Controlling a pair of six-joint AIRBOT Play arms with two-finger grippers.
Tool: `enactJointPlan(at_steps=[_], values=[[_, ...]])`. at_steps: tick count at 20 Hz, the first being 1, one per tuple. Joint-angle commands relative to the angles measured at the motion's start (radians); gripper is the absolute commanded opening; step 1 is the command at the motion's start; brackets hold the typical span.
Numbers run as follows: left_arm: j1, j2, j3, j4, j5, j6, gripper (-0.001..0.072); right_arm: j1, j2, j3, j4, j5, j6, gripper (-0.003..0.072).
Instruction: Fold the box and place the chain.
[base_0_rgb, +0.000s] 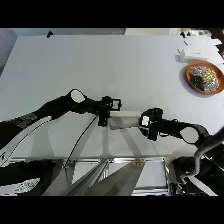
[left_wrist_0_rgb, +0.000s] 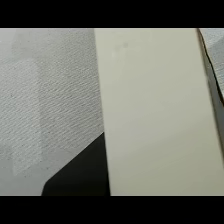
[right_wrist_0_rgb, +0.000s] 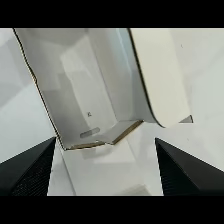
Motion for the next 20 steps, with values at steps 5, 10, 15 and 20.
enactJointPlan(at_steps=[5, 10, 15, 20], values=[[0.000, 0.000, 0.000, 0.000, 0.000, 0.000, 0.0011, -0.151, -0.087, 0.008, 0.269, 0.104, -0.364, 0.0690], [0.000, 0.000, 0.000, 0.000, 0.000, 0.000, 0.0011, -0.210, -0.164, 0.034, 0.359, 0.180, -0.467, 0.0687], [0.000, 0.000, 0.000, 0.000, 0.000, 0.000, 0.0011, -0.211, -0.246, 0.037, 0.454, 0.243, -0.600, 0.0687], [0.000, 0.000, 0.000, 0.000, 0.000, 0.000, 0.0011, -0.211, -0.309, 0.037, 0.479, 0.261, -0.671, 0.0653]])
